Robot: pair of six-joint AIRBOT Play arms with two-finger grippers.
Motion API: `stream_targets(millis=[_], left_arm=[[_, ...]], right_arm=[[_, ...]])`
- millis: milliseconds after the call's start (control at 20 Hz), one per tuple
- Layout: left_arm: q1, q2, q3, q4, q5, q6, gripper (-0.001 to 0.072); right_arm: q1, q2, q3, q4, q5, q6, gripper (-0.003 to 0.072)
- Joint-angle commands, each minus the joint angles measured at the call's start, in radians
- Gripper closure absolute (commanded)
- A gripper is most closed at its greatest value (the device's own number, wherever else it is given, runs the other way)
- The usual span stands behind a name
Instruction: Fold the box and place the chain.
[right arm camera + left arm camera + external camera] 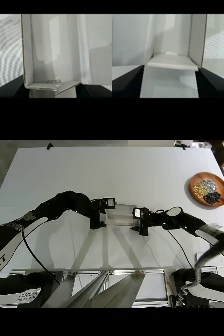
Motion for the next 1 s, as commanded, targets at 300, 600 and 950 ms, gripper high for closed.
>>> stream_targets(millis=[300,600,950], left_arm=[[-0.021,-0.016,0.001,-0.017,-0.05,0.0,0.0033],[-0.035,-0.023,0.0,-0.017,-0.027,0.0,0.0033],[-0.043,-0.024,-0.022,-0.031,-0.013,0.0,0.0104]], right_arm=[[0.001,0.0,0.0,0.0,0.0,0.0,0.0366],[0.001,0.0,0.0,0.0,0.0,0.0,0.0366],[0.001,0.0,0.0,0.0,0.0,0.0,0.0366]])
